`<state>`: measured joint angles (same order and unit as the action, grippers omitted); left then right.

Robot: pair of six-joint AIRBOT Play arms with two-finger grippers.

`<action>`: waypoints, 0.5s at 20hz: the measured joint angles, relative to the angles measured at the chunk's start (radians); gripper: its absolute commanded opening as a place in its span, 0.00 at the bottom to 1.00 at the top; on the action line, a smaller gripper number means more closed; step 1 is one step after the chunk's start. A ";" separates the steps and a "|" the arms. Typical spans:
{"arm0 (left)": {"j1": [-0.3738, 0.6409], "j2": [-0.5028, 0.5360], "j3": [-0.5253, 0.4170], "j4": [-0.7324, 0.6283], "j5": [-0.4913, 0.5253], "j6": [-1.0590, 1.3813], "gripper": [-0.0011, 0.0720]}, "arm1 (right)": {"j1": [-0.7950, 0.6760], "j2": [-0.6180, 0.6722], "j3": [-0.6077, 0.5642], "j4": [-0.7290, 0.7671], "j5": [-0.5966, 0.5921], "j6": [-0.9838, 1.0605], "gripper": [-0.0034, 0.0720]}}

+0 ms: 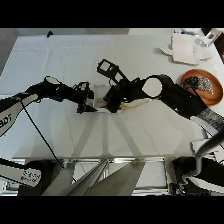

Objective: Fold the box and place the chain.

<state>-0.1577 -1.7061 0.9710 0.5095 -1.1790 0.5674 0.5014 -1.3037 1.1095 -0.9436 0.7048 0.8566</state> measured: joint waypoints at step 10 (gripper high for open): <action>0.000 0.000 0.000 0.000 0.000 0.000 0.22 | 0.018 -0.047 0.002 0.103 -0.209 -0.013 0.06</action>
<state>-0.1577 -1.7061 0.9710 0.5095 -1.1790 0.5674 0.5194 -1.3506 1.1114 -0.8410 0.4953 0.8440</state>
